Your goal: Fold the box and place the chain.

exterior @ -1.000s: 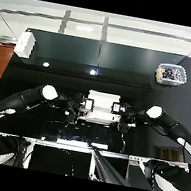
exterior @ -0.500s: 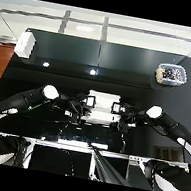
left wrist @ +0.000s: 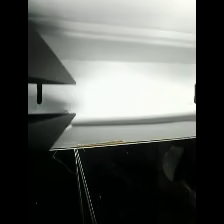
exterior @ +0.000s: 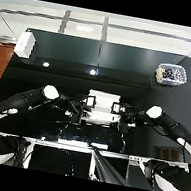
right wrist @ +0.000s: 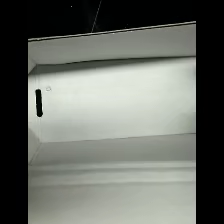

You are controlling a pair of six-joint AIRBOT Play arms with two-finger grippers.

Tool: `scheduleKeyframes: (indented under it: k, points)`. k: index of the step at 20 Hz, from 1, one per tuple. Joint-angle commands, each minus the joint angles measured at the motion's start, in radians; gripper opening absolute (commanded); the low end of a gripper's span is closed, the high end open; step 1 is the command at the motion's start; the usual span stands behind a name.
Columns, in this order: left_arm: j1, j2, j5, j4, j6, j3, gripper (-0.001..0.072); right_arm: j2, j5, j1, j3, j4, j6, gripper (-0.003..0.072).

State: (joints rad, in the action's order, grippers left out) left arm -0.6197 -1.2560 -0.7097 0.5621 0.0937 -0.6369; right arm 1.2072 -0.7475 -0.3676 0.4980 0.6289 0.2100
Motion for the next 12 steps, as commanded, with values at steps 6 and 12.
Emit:
scheduleKeyframes:
  k: [6,12]
  points:
    - [0.064,0.209,0.015,0.167,-0.309,-0.002,0.0024,0.001,0.000,0.000,0.000,0.000,0.000,0.0168]
    - [0.254,0.442,-0.133,0.548,-0.898,0.013,0.0024,0.001,0.000,0.000,0.000,0.000,0.000,0.0168]
